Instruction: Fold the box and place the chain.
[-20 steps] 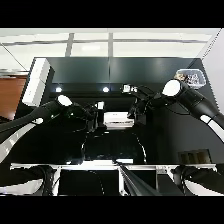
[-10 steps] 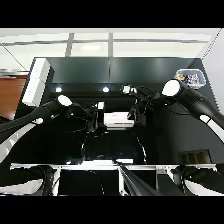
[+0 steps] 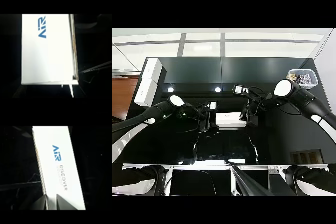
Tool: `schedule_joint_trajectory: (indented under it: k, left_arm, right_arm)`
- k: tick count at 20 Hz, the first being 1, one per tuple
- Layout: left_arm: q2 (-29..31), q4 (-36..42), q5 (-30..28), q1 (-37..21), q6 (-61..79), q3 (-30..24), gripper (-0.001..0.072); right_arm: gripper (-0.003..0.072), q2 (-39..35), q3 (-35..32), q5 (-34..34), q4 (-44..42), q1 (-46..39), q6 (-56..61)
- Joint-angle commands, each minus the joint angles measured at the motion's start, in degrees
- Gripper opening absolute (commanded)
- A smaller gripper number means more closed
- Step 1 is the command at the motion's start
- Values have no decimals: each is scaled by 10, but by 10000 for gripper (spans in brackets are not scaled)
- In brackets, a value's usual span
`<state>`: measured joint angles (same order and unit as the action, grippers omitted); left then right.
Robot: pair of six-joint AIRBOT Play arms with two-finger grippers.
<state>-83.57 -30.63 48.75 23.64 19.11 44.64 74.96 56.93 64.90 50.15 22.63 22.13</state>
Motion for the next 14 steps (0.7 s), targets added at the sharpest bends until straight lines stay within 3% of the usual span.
schedule_joint_trajectory:
  k: [1,14]
  left_arm:
    - [0,0,-1,0,0,0,369]
    - [0,0,-1,0,0,0,369]
  right_arm:
    - [165,0,0,5,-1,0,2]
    - [171,6,-9,8,0,0,5]
